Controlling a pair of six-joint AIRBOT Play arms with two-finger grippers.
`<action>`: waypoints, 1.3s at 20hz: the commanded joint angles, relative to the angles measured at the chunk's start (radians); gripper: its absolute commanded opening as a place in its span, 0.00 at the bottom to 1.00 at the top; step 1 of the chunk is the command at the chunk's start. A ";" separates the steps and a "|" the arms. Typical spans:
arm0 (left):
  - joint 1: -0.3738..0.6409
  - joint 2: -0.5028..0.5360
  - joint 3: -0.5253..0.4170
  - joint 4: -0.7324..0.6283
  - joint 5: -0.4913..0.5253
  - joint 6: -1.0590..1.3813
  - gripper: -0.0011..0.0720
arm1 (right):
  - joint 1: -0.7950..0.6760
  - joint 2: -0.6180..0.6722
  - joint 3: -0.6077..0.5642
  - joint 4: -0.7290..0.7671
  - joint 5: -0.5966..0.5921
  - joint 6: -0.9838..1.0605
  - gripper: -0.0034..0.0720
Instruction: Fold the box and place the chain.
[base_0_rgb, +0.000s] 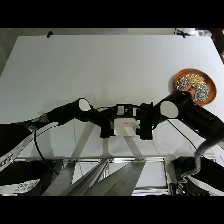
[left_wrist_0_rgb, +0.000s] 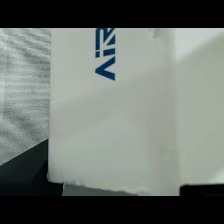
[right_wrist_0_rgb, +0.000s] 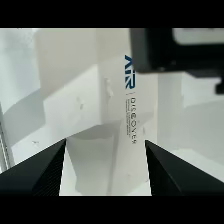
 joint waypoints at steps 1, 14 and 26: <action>0.001 0.001 0.000 0.000 0.000 0.001 0.30 | 0.012 0.034 -0.030 -0.008 -0.033 0.027 0.77; 0.001 0.001 0.000 0.000 0.000 0.001 0.30 | 0.012 0.034 -0.095 -0.007 -0.177 0.053 0.57; 0.001 0.001 0.000 0.000 0.000 0.001 0.30 | 0.012 0.034 -0.095 -0.017 -0.216 0.079 0.46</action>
